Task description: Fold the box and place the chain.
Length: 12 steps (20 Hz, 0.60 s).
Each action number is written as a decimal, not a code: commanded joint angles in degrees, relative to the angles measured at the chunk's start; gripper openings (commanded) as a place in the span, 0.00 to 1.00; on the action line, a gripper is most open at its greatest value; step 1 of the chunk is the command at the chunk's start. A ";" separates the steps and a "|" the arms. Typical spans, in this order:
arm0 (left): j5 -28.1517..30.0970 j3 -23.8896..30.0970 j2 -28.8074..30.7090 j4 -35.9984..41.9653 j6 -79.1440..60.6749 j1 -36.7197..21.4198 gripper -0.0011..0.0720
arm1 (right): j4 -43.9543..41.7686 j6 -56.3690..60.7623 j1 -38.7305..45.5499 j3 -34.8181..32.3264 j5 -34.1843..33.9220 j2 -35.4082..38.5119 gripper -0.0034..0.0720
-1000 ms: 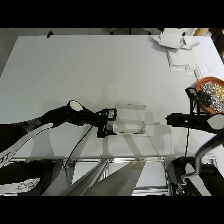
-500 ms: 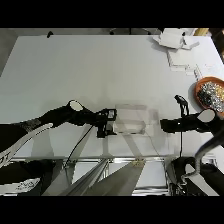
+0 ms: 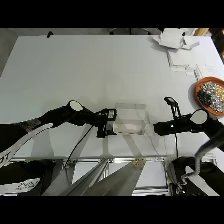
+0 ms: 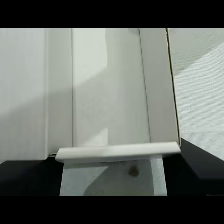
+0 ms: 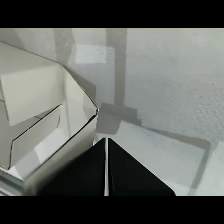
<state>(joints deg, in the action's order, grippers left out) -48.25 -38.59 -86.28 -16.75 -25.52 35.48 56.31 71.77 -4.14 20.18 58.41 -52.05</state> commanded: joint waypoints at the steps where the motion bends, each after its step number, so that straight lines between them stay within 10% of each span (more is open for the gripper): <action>1: 0.00 0.00 0.00 0.00 0.00 -0.04 0.22 | -2.08 -0.11 -0.90 -0.02 -0.70 3.56 0.20; 12: 0.00 0.00 0.00 -0.02 -0.02 -0.02 0.22 | -8.55 -0.28 -4.79 0.00 -2.05 6.45 0.53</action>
